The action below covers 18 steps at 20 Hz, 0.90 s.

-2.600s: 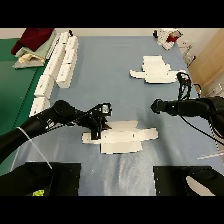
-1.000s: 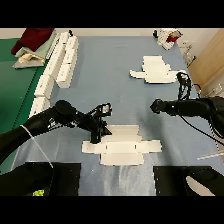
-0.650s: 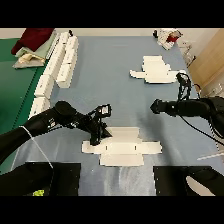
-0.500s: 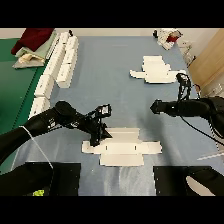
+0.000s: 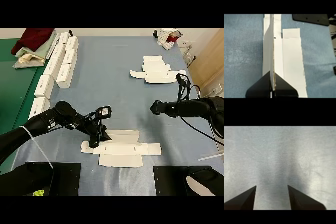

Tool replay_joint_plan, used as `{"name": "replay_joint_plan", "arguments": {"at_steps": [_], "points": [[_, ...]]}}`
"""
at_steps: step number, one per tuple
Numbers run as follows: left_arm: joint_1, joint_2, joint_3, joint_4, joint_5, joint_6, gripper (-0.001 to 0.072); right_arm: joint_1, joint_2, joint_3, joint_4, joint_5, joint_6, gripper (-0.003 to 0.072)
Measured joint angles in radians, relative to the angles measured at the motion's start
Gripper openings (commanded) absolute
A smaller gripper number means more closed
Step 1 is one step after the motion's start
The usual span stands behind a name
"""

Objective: Fold the box.

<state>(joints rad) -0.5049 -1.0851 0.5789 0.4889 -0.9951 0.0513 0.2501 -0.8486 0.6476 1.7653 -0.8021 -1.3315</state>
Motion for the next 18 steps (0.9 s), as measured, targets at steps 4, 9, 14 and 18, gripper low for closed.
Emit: {"name": "replay_joint_plan", "arguments": {"at_steps": [4,9,14,18], "points": [[0.0,0.0,0.0,0.003,-0.003,0.0,0.0013,0.0,0.0,0.0,0.005,-0.007,0.0,0.0614],[0.0,0.0,0.0,0.005,-0.004,0.0,0.0013,0.0,0.0,0.0,0.007,-0.011,0.0,0.0614],[0.0,0.0,0.0,0.008,-0.008,0.0,0.0013,0.0,0.0,0.0,0.008,-0.013,0.0,0.0614],[0.0,0.0,0.0,0.008,-0.01,0.0,0.0013,0.0,0.0,0.0,0.008,-0.015,0.0,0.0611]]}}
